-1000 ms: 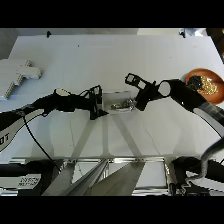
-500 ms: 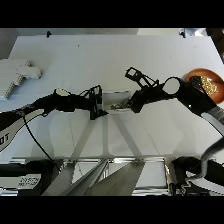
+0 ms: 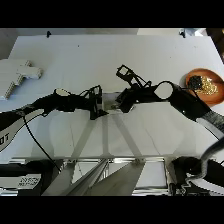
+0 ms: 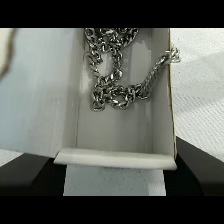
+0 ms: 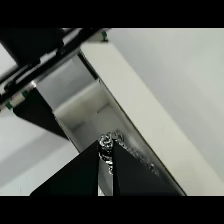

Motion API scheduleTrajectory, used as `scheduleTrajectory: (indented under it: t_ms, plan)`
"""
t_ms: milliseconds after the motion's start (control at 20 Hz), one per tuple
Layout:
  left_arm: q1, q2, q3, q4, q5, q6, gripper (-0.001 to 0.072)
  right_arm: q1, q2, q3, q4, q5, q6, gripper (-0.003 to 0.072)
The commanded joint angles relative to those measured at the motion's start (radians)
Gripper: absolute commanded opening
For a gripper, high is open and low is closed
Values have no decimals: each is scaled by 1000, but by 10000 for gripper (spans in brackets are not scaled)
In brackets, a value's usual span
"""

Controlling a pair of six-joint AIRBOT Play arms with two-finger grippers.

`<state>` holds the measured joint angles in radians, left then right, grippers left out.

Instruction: Fold the box and place the chain.

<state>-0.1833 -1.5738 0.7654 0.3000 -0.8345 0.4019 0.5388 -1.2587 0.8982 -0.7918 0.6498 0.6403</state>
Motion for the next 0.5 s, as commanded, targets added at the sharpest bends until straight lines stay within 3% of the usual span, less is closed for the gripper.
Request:
scheduleTrajectory:
  t_ms: [0,200,300,450]
  plan:
    - [1,0,0,0,0,0,374,14,-1,5,142,-64,-97,7]
    - [1,0,0,0,0,0,374,15,-1,27,261,-68,-171,7]
    - [1,0,0,0,0,0,374,15,-10,27,205,-45,-162,7]
    - [1,0,0,0,0,0,374,15,-63,27,-2,14,-26,9]
